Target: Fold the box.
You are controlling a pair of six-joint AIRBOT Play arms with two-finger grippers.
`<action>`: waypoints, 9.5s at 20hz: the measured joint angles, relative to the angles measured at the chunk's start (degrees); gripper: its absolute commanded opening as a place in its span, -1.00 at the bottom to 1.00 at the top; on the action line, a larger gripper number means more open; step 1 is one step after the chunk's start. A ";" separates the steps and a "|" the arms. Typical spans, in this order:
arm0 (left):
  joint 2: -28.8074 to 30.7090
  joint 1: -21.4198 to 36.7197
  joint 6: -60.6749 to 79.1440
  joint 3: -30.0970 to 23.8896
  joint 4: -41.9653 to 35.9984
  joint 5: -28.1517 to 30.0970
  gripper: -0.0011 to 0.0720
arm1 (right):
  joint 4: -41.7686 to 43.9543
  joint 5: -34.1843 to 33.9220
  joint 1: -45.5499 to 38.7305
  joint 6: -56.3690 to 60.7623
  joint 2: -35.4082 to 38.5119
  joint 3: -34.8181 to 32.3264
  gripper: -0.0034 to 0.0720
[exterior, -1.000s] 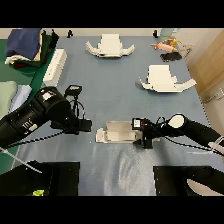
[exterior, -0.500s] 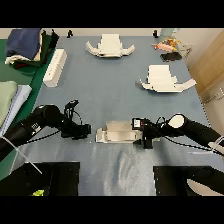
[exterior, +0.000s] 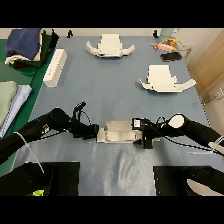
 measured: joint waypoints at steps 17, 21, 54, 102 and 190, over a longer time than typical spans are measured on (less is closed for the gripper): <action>4.68 -1.25 0.83 0.68 -2.89 -1.57 0.47 | 0.00 0.00 0.00 0.00 0.02 0.00 0.43; 4.68 -1.25 1.16 0.68 -3.48 -2.43 0.47 | -0.02 0.00 0.00 -0.02 0.02 0.00 0.43; 3.39 -17.73 -24.39 7.61 18.78 5.62 0.16 | -0.02 -0.02 0.00 0.00 0.02 0.00 0.43; -30.32 -39.39 -66.03 40.09 55.80 -27.56 0.33 | 0.00 0.00 0.00 -0.02 0.00 0.00 0.43; 5.03 -2.40 66.84 4.90 8.04 -6.03 0.95 | 0.00 0.00 0.00 0.00 0.02 0.00 0.43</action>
